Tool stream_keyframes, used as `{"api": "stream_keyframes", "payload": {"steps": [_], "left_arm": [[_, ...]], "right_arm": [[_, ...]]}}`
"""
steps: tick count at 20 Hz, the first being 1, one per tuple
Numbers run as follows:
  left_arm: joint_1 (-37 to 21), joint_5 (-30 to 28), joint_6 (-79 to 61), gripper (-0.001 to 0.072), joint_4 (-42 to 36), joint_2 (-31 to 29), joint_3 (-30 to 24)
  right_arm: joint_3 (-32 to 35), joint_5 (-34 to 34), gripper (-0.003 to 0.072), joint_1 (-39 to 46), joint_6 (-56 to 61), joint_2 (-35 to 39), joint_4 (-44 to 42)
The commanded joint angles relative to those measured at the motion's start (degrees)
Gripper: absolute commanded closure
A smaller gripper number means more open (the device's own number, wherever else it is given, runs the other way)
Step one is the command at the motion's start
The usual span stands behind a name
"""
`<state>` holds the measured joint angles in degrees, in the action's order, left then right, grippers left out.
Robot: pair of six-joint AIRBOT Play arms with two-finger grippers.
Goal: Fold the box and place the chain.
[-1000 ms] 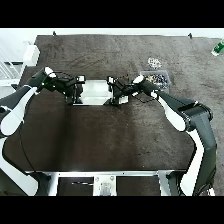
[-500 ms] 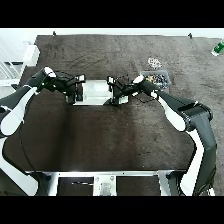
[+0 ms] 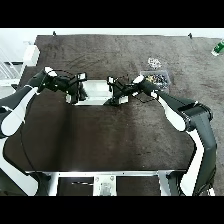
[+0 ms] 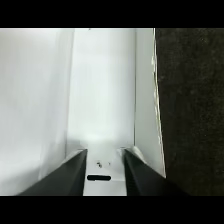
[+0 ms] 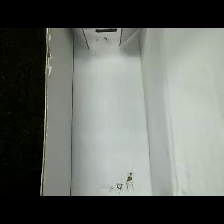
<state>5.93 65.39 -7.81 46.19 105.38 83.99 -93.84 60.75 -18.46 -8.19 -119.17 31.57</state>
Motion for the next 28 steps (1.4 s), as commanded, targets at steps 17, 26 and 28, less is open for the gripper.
{"api": "stream_keyframes", "payload": {"steps": [17,26,28], "left_arm": [[-0.2,1.7,0.3,0.0226,0.1,-0.2,0.2],[-9.6,14.3,-0.2,0.0691,-6.4,-1.9,0.2],[-10.7,15.9,1.5,0.0691,-7.0,-3.9,0.2]], "right_arm": [[0.0,0.0,0.0142,0.0,0.0,0.0,0.0],[0.0,0.0,0.0141,0.0,0.0,0.0,0.0],[0.0,0.0,0.0141,0.0,0.0,0.0,0.0]]}}
